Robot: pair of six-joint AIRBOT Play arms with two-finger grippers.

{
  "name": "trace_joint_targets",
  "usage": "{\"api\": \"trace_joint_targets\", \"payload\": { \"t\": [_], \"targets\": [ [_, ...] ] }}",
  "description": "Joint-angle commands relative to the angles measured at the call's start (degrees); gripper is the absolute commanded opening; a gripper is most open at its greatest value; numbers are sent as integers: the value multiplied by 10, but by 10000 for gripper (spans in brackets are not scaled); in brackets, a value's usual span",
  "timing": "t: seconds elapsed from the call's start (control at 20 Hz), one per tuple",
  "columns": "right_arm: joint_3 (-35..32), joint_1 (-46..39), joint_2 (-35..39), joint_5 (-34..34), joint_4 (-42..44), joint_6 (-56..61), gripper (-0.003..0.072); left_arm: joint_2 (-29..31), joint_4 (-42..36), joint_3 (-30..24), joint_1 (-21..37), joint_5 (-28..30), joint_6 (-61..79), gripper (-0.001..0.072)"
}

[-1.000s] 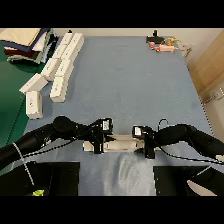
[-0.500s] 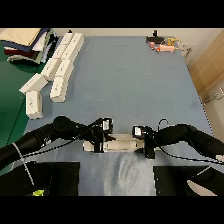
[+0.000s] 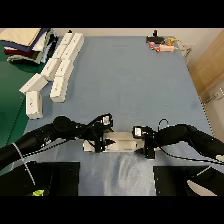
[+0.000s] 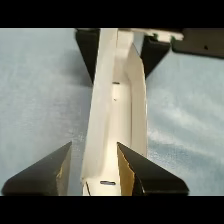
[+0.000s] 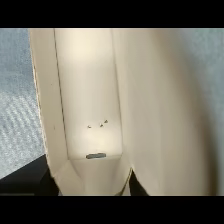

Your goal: Fold the box.

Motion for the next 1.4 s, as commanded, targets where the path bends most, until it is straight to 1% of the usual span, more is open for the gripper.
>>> {"api": "trace_joint_targets", "payload": {
  "t": [0.0,0.1,0.15,0.2,0.25,0.3,0.35,0.4,0.45,0.5,0.6,0.65,0.75,0.9,1.05,1.15,1.25,1.35],
  "targets": [
    [0,0,0,2,1,0,514,30,61,1,8,-7,-104,428],
    [0,0,0,2,1,0,513,83,180,1,33,-42,-264,428],
    [0,0,0,2,1,0,513,113,243,1,47,-76,-342,428],
    [0,0,0,2,1,0,513,146,302,1,61,-123,-416,427],
    [0,0,0,2,1,0,513,176,342,1,71,-170,-478,415],
    [0,0,0,2,1,0,513,200,354,1,76,-206,-534,262],
    [0,0,0,2,1,0,513,222,348,1,77,-238,-574,17],
    [0,0,0,2,1,0,513,233,322,0,74,-253,-590,14],
    [0,0,0,2,1,0,513,235,279,0,69,-248,-623,13],
    [0,0,0,2,1,0,513,231,231,0,61,-228,-649,13],
    [0,0,0,2,1,0,513,203,155,1,37,-172,-655,13],
    [0,0,0,2,1,0,513,177,127,3,27,-150,-656,13],
    [0,0,0,2,1,0,513,108,102,24,21,-142,-666,13],
    [0,0,0,2,1,0,513,14,90,83,21,-120,-666,14],
    [0,0,0,2,1,0,513,-60,85,142,21,-115,-669,14],
    [0,0,0,2,1,0,513,-103,86,156,24,-113,-683,14],
    [0,0,0,2,1,0,513,-138,88,156,42,-118,-700,14],
    [0,0,0,2,1,0,513,-155,88,156,68,-122,-715,13]
  ]
}}
